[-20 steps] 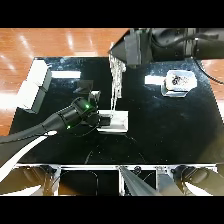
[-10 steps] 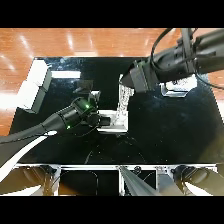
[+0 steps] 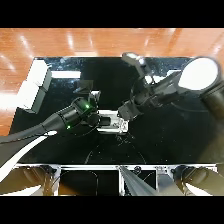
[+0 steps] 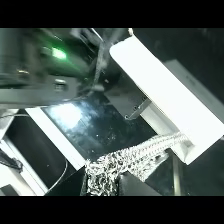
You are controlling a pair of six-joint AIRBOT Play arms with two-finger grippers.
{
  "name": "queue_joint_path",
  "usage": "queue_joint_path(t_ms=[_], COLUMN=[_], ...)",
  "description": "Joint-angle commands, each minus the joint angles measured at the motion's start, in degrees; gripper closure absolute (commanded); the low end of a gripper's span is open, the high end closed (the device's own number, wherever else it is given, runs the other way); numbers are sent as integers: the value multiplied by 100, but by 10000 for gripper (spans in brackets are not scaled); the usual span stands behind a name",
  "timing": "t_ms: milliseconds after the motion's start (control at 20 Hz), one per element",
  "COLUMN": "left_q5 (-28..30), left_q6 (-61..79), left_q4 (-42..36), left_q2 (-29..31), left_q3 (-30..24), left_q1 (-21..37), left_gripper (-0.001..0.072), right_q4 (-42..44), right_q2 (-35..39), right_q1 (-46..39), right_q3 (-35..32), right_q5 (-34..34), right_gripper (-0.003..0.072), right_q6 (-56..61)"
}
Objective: Fold the box and place the chain.
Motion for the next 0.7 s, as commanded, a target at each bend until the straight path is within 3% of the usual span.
queue_joint_path(t_ms=[0,400,650], left_q5=[-9,-9,-9], left_q6=[2,2,2], left_q4=[2,2,2], left_q2=[0,0,0], left_q3=[2,2,2], left_q1=[-2,-2,-2], left_gripper=[691,691,691], right_q4=[15,-2,2], right_q2=[-74,-549,-546], right_q1=[142,129,52], right_q3=[-514,-507,-42], right_q5=[-658,-1311,-1307], right_gripper=[659,659,659], right_q6=[2,-120,-129])
